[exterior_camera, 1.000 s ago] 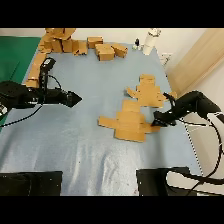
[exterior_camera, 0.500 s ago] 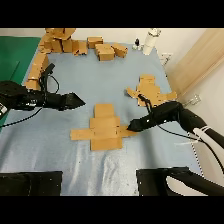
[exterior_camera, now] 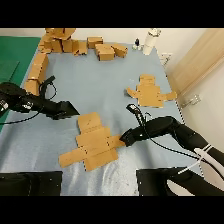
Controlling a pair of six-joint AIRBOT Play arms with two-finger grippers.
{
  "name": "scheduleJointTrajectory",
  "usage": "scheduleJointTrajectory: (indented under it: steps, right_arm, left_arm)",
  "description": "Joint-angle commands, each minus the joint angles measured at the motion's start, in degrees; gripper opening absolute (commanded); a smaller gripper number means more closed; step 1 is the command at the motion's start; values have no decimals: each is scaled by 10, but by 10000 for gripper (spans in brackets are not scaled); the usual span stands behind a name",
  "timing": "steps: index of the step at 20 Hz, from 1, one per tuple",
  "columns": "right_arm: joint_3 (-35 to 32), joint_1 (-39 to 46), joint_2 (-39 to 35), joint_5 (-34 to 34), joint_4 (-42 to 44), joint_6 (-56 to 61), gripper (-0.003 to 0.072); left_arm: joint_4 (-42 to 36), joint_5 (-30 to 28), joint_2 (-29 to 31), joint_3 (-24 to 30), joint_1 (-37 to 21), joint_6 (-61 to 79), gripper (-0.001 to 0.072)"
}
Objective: Fold the box.
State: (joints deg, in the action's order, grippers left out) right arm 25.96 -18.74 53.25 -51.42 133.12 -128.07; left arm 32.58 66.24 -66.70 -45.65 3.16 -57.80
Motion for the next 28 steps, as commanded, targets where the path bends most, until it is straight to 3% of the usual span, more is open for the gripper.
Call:
scheduleJointTrajectory:
  steps: [1, 5, 11, 18, 19, 22, 23, 24, 28]
  right_arm:
    - [-14, -22, -18, 20, 3, -5, 1]
    - [-14, -23, -18, 26, 2, -5, 1]
    - [-14, -23, -18, 31, 2, -5, 1]
    - [-14, -23, -18, 31, -2, -3, 1]
    - [-14, -23, -18, 31, -3, -3, 1]
    - [-14, -23, -18, 31, -7, -3, 1]
    - [-14, -23, -18, 31, -7, -3, 1]
    - [-14, -23, -18, 31, -7, -3, 1]
    - [-14, -23, -18, 31, -8, -3, 1]
  left_arm:
    - [30, 19, -19, 0, -3, 8, 628]
    - [32, 66, -68, 0, 13, 33, 627]
    - [17, 68, -136, -3, 82, 90, 627]
    - [-17, 98, -173, -16, 95, 130, 624]
    - [-22, 98, -173, -16, 95, 137, 567]
    - [-41, 98, -173, -22, 95, 156, 565]
    - [-49, 100, -173, -24, 95, 167, 446]
    - [-52, 103, -173, -26, 95, 177, 401]
    - [-54, 106, -173, -29, 95, 180, 400]
